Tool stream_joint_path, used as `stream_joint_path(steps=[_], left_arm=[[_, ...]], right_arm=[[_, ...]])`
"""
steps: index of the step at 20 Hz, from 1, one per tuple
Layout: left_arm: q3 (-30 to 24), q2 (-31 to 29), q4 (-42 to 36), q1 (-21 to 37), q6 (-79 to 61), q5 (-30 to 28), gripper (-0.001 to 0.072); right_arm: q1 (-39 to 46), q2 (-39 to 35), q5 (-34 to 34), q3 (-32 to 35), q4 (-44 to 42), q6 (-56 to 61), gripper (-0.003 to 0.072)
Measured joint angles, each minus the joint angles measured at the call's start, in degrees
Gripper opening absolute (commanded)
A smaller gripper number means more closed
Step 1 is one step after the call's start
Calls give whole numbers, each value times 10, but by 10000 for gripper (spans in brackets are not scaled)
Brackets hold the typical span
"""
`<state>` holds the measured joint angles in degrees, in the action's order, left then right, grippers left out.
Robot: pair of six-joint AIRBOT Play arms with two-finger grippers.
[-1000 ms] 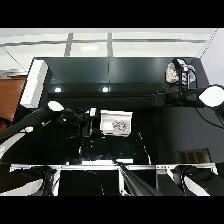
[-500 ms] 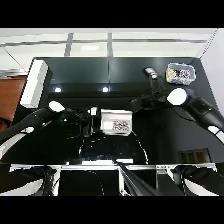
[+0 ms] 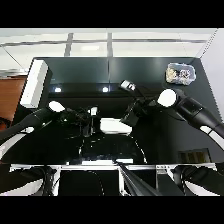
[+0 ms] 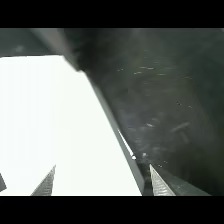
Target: Fold the box and place the chain.
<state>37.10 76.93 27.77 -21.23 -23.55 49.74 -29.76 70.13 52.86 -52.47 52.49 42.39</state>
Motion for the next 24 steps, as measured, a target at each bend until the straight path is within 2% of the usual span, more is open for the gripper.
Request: stream_joint_path(steps=[4, 9, 10, 11, 13, 24], left_arm=[[0, 0, 0, 0, 0, 0, 392], [0, 0, 0, 0, 0, 0, 392], [0, 0, 0, 0, 0, 0, 392], [0, 0, 0, 0, 0, 0, 391], [0, 0, 0, 0, 1, -1, 392], [0, 0, 0, 0, 0, -2, 392]], right_arm=[[-23, 3, 10, 4, -1, -115, 701], [-33, 3, 13, 5, -1, -169, 700], [-34, 3, 11, 5, 0, -173, 678], [-34, 3, 8, 5, 0, -177, 491], [-35, 3, 5, 5, 0, -180, 221], [-35, 7, -1, 5, 1, -168, 225]])
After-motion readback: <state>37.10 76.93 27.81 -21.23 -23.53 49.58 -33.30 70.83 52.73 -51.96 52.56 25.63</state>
